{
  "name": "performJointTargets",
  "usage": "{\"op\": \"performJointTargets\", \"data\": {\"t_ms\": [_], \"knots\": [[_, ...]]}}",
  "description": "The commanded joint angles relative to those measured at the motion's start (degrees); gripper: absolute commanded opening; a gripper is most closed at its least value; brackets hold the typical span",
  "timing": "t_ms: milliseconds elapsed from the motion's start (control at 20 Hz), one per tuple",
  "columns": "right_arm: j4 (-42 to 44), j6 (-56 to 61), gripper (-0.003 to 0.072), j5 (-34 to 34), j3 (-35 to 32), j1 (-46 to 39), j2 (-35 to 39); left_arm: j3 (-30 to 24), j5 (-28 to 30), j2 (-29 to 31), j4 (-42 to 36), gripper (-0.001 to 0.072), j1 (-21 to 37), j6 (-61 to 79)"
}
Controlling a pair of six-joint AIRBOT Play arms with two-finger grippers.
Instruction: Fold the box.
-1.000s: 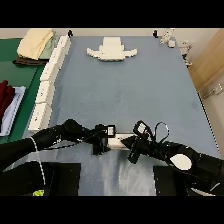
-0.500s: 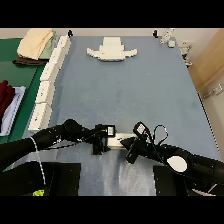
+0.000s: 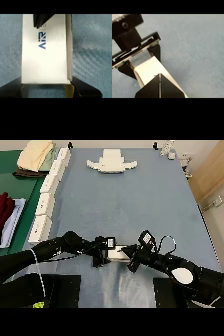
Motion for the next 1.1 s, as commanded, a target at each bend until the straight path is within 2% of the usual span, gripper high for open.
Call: {"op": "performJointTargets", "data": {"t_ms": [0, 150, 300, 350, 500, 600, 700, 800, 1050], "knots": [[-2.01, -3.15, 0.0019, -1.38, 1.97, -2.91, 0.72, 0.04, 0.07, 0.00, 0.02, 0.0514, 0.07, -0.02], [-4.09, -3.15, 0.0018, 3.98, 5.86, -10.05, -1.70, 0.04, 0.07, 0.00, 0.02, 0.0514, 0.07, -0.02], [-11.06, -2.23, 0.0018, 16.50, 13.18, -20.68, -8.48, 0.04, 0.07, 0.00, 0.02, 0.0515, 0.07, -0.02], [-14.49, 1.33, 0.0017, 21.03, 16.50, -24.46, -11.50, 0.07, 0.07, 0.00, 0.02, 0.0514, 0.07, -0.02], [-31.43, 25.64, 0.0018, 36.74, 27.34, -33.73, -20.50, 0.07, 0.07, 0.00, 0.02, 0.0514, 0.07, -0.02], [-43.01, 43.80, 0.0017, 50.73, 34.75, -38.14, -26.47, 0.07, 0.07, 0.00, 0.02, 0.0514, 0.07, -0.02], [-46.90, 51.45, 0.0017, 60.87, 39.87, -41.24, -30.95, 0.07, 0.07, 0.00, 0.02, 0.0514, 0.07, -0.02], [-46.60, 53.05, 0.0018, 63.54, 42.05, -42.51, -33.07, 0.07, 0.07, 0.00, 0.02, 0.0514, 0.07, -0.02], [-45.42, 55.12, 0.0018, 62.62, 42.27, -42.49, -33.16, 0.31, 0.11, 0.20, 0.00, 0.0515, 0.11, -2.19]]}}
